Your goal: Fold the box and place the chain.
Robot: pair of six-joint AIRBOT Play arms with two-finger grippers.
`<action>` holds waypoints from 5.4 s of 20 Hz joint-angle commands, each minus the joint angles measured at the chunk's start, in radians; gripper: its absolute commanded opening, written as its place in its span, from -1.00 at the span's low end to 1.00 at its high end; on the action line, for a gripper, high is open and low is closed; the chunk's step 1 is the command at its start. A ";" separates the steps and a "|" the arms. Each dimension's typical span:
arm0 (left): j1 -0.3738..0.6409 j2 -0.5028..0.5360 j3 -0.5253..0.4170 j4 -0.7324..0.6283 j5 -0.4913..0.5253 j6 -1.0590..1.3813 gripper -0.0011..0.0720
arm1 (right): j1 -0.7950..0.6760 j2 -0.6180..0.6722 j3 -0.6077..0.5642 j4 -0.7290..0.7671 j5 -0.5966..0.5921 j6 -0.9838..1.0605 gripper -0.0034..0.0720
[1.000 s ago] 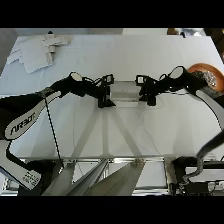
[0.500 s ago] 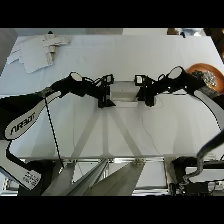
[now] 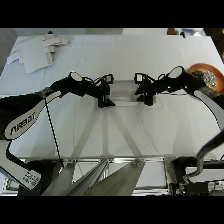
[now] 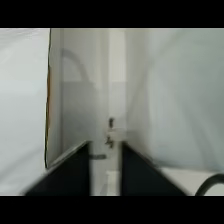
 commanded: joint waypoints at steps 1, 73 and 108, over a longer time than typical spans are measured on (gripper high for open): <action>-0.001 0.000 0.000 0.000 -0.001 0.000 -0.05 | -0.001 0.000 0.000 -0.047 0.007 0.045 -0.87; -0.001 0.000 0.000 0.000 -0.001 0.000 -0.05 | -0.179 0.075 -0.227 0.366 0.017 0.776 0.19; -0.001 0.000 0.000 0.000 -0.001 0.000 -0.05 | 0.227 0.151 -0.093 -0.664 -0.224 1.724 0.40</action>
